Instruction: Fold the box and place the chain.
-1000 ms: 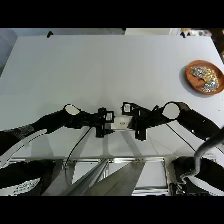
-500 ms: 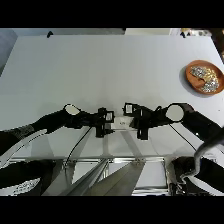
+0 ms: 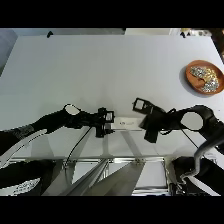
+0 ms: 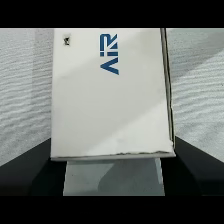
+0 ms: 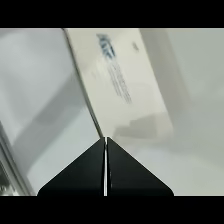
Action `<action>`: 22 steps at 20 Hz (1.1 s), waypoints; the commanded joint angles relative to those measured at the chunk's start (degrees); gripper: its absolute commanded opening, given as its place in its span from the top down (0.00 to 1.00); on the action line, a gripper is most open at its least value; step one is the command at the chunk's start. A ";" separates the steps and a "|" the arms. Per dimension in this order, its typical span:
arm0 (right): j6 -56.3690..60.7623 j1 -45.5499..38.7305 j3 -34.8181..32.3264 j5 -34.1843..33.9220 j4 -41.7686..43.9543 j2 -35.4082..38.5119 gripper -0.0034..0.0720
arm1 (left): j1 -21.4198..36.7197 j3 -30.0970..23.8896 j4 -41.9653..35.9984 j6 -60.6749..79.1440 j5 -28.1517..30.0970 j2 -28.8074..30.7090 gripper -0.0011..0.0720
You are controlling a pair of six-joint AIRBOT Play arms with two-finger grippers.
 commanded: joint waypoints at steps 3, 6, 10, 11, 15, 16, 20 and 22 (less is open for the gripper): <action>30.56 -12.57 0.02 16.20 -17.29 1.07 0.93 | 0.00 0.02 0.00 0.02 0.00 0.04 0.70; 31.41 -21.20 0.02 17.97 -18.34 1.07 0.93 | 0.00 0.02 0.00 0.02 0.00 0.04 0.70; 31.34 -25.27 0.02 17.94 -18.36 1.07 0.93 | 0.00 0.02 0.00 0.00 0.00 0.04 0.70; 31.34 -25.27 0.02 17.94 -18.36 1.07 0.93 | 0.00 0.02 0.00 0.00 0.02 0.04 0.70; 31.32 -25.27 0.02 17.90 -18.34 1.07 0.93 | 0.00 0.02 0.00 0.00 0.02 0.04 0.70; 31.32 -25.27 0.02 17.88 -18.34 1.07 0.93 | 0.00 0.02 0.00 0.02 0.00 0.04 0.70; 31.34 -25.27 0.02 17.86 -18.34 1.07 0.93 | 0.00 0.02 0.00 0.00 0.02 0.04 0.70; 31.34 -25.27 0.02 17.84 -18.34 1.07 0.93 | 0.00 0.02 0.00 0.02 0.02 0.04 0.70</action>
